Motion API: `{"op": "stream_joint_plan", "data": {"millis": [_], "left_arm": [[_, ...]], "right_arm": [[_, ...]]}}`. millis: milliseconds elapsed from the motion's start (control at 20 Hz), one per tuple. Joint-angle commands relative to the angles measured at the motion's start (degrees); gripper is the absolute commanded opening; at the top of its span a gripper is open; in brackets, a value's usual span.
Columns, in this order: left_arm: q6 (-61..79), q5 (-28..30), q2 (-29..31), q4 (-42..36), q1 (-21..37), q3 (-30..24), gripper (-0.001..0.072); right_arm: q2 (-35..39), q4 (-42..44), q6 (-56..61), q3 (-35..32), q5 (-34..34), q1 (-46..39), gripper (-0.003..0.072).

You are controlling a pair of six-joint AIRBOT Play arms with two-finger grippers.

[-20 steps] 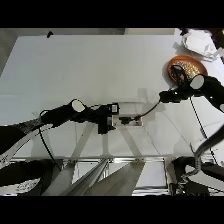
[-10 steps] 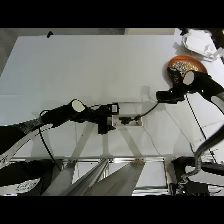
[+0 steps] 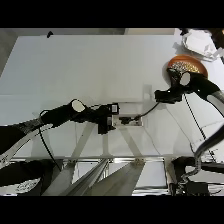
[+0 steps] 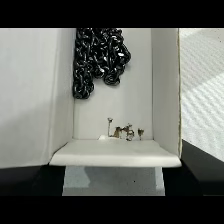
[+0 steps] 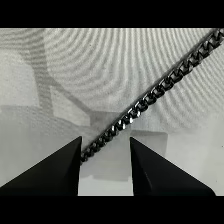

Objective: Fold the box and place the chain.

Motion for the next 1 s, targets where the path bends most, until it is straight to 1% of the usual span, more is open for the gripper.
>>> {"op": "stream_joint_plan", "data": {"millis": [0,50,150,250,300,400,450,650,700,800,850,950], "left_arm": [[0.0,0.0,0.0,0.0,0.0,0.0,0.0345],[0.0,0.0,0.0,0.0,0.0,0.0,0.0345],[0.0,0.0,0.0,0.0,0.0,0.0,0.0345],[0.0,0.0,0.0,0.0,0.0,0.0,0.0345],[0.0,0.0,0.0,0.0,0.0,0.0,0.0345],[0.0,0.0,0.0,0.0,0.0,0.0,0.0345],[0.0,0.0,0.0,0.0,0.0,0.0,0.0345],[0.0,0.0,0.0,0.0,0.0,0.0,0.0345],[0.0,0.0,0.0,0.0,0.0,0.0,0.0345],[0.0,0.0,0.0,0.0,0.0,0.0,0.0345],[0.0,0.0,0.0,0.0,0.0,0.0,0.0345],[0.0,0.0,0.0,0.0,0.0,0.0,0.0345]], "right_arm": [[-0.9,0.0,0.4,0.0,-1.3,0.4,0.0268],[-1.1,0.0,0.4,0.0,-1.3,0.4,0.0265],[-1.4,-0.2,0.3,0.0,-1.2,0.4,0.0225],[-1.4,-0.2,0.3,0.0,-1.2,0.4,0.0212],[-1.4,-0.2,0.2,0.0,-1.0,0.4,0.0160],[-1.4,-0.2,0.2,0.0,-0.5,0.4,0.0143],[-1.4,-0.2,0.2,0.0,-0.3,0.4,0.0094],[-1.4,-0.2,0.2,0.0,-0.2,0.4,0.0072],[-1.4,-0.2,0.2,0.0,-0.1,0.4,0.0039],[-1.4,-0.2,0.2,0.0,0.3,0.9,0.0032],[-1.4,-0.2,-0.1,0.0,0.6,1.4,0.0011],[-1.3,-0.2,-0.2,0.0,1.0,2.5,0.0011]]}}
